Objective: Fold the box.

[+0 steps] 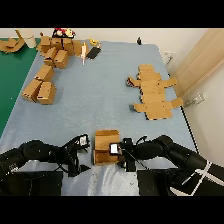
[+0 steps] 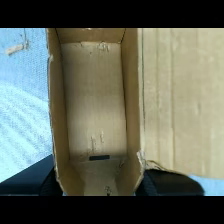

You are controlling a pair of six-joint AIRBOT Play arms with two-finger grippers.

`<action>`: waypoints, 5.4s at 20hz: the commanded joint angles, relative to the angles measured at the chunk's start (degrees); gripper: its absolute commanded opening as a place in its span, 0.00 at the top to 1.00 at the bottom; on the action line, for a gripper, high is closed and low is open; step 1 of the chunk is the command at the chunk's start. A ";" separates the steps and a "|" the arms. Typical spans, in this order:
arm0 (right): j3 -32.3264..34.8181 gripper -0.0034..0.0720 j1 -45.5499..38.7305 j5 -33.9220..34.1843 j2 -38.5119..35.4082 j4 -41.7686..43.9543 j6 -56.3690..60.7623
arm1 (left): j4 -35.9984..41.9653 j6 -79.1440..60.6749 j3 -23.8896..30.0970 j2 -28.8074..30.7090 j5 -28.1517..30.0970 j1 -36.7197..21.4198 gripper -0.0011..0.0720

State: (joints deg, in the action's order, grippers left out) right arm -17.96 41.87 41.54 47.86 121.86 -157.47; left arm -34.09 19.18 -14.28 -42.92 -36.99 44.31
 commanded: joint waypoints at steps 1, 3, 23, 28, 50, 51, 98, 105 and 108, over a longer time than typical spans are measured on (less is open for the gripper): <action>-0.07 0.29 0.02 -0.02 -0.07 -0.07 0.04 | 2.16 -1.40 0.07 -0.92 0.13 -0.02 0.05; -0.07 0.29 0.02 0.00 -0.07 -0.07 0.04 | 2.58 -1.38 0.07 -1.07 2.69 -0.02 0.05; -0.07 0.29 0.02 -0.02 -0.07 -0.13 0.02 | 2.36 -9.31 -2.80 -10.84 10.12 7.98 0.02; -0.07 0.29 0.02 -0.02 -0.07 -0.11 0.02 | 4.39 -9.09 -2.80 -12.35 11.32 8.22 0.02; -0.07 0.29 0.02 -0.02 -0.07 -0.13 0.02 | 8.39 -11.34 -4.26 -12.83 11.93 8.24 0.02; -0.07 0.29 0.02 -0.02 -0.07 -0.13 0.02 | 8.39 -11.34 -4.37 -12.83 11.93 8.28 0.02; -8.39 0.01 -1.51 31.04 -19.08 -9.27 58.64 | 8.59 -12.35 -5.40 -15.78 13.90 10.69 0.37; -8.35 0.01 -1.51 24.15 -19.93 -2.56 71.14 | 8.61 -12.35 -5.40 -15.78 13.94 10.69 0.37; -8.35 0.01 -1.51 17.86 -19.93 -2.49 71.14 | 8.61 -12.35 -5.40 -15.78 13.92 10.69 0.37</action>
State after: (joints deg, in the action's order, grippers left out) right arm -26.26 40.38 64.62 28.10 118.61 -88.66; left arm -25.45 6.87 -19.64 -58.76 -23.07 55.02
